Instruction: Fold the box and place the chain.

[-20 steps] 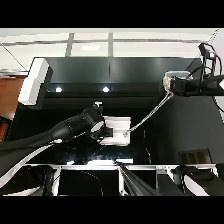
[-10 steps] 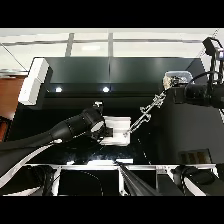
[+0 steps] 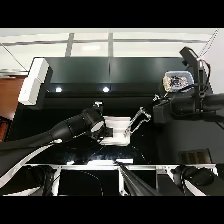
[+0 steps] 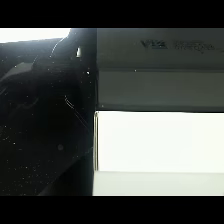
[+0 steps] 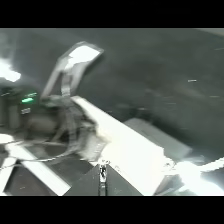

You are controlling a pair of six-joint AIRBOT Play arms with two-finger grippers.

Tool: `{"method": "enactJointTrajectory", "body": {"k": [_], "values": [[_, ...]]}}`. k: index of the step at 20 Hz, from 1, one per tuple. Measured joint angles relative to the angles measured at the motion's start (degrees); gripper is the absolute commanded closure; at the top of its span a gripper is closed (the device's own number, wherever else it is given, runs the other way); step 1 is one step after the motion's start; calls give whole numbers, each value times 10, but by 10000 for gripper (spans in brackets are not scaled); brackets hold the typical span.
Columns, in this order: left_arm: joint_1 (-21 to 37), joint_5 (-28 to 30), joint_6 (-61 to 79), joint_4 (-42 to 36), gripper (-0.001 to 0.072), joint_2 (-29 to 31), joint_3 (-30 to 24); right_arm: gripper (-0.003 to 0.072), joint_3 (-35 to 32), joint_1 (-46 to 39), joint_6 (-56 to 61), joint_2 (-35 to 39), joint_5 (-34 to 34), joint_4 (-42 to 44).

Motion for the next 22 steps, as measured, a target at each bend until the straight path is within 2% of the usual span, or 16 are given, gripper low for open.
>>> {"method": "enactJointTrajectory", "body": {"k": [11,18,22], "values": [[0,0,0,0,679,0,0,676,0,31,-26,-2,-40,119],[0,0,0,0,678,0,0,675,-7,34,-30,-27,-40,109],[0,0,0,0,679,0,0,669,-47,36,-31,-42,-49,90]]}}
